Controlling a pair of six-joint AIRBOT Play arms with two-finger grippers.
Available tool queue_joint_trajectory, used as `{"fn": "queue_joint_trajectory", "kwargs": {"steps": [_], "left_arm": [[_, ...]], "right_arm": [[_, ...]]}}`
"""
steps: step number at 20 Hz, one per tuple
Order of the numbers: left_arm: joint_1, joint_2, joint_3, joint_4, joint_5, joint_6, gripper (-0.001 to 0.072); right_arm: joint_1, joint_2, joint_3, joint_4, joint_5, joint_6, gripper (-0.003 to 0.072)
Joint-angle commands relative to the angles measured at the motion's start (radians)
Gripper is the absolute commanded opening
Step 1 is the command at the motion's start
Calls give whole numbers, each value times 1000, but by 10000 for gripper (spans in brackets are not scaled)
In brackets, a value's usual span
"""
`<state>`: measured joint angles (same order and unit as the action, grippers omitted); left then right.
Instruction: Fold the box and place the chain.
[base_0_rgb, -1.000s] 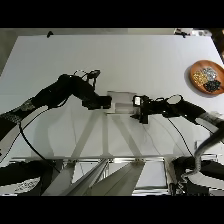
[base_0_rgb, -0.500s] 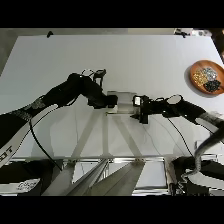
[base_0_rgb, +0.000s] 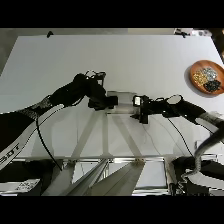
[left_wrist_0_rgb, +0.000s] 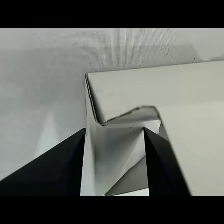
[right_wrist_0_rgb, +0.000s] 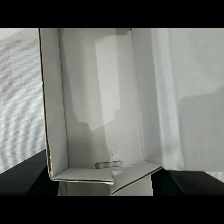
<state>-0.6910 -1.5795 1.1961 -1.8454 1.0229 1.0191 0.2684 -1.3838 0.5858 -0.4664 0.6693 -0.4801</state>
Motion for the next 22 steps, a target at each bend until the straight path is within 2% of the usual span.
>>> {"fn": "queue_joint_trajectory", "kwargs": {"steps": [1,6,8,15,17,22], "left_arm": [[-8,-3,1,16,-16,-60,384],[-60,-3,1,180,-18,-212,330],[-71,-3,1,213,-19,-269,255],[-73,-3,1,212,-20,-287,250],[-73,-3,1,206,-10,-287,137],[-71,-11,1,197,80,-214,147]], "right_arm": [[0,0,0,0,0,0,320],[0,0,0,0,0,0,320],[0,0,0,0,0,0,320],[0,0,0,0,0,0,320],[0,0,0,0,0,0,320],[0,0,0,0,0,0,320]]}}
